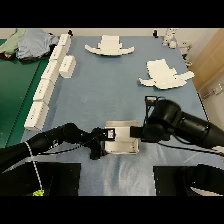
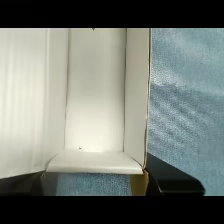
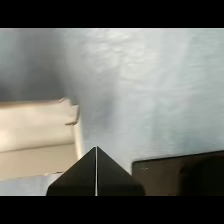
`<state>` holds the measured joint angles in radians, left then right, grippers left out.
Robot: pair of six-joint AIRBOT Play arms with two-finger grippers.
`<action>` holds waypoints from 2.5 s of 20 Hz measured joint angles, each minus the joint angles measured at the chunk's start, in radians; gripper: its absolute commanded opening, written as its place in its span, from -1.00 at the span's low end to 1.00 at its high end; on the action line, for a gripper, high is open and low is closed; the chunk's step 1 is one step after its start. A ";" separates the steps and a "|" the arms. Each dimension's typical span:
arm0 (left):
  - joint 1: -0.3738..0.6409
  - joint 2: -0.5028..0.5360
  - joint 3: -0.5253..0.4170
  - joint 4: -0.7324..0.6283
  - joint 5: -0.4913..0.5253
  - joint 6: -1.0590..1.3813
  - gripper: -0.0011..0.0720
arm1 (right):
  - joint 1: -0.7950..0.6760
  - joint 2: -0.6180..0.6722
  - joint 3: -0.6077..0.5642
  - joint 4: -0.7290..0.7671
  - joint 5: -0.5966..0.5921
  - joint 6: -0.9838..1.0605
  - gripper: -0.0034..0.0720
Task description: Fold the box.
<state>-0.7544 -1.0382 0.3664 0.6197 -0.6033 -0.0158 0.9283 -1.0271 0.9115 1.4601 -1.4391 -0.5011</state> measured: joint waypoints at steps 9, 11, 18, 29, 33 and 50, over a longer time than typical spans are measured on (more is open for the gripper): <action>0.000 0.000 0.000 0.000 0.000 0.000 0.18 | -0.724 -0.227 -0.019 0.661 0.134 -0.883 -0.90; 0.000 0.000 0.000 0.000 0.000 0.000 0.18 | -0.825 -0.346 -0.009 0.825 0.061 -1.101 -0.90; 0.000 0.000 0.000 0.000 0.000 0.000 0.18 | -0.777 -0.508 0.010 1.038 -0.130 -1.565 -0.90; 0.000 0.000 0.000 0.000 0.000 0.000 0.18 | -0.477 -0.190 -0.105 0.948 0.119 -1.804 -0.90; 0.000 0.000 0.000 0.000 0.000 0.000 0.18 | -0.344 -0.025 -0.257 0.886 0.364 -1.845 -0.90; 0.000 0.000 0.000 0.000 0.000 0.000 0.18 | -0.142 0.166 -0.399 0.794 0.690 -2.144 0.63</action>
<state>-0.7544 -1.0382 0.3664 0.6197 -0.6033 -0.0158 0.7860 -0.8612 0.5125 2.2543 -0.7490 -2.6446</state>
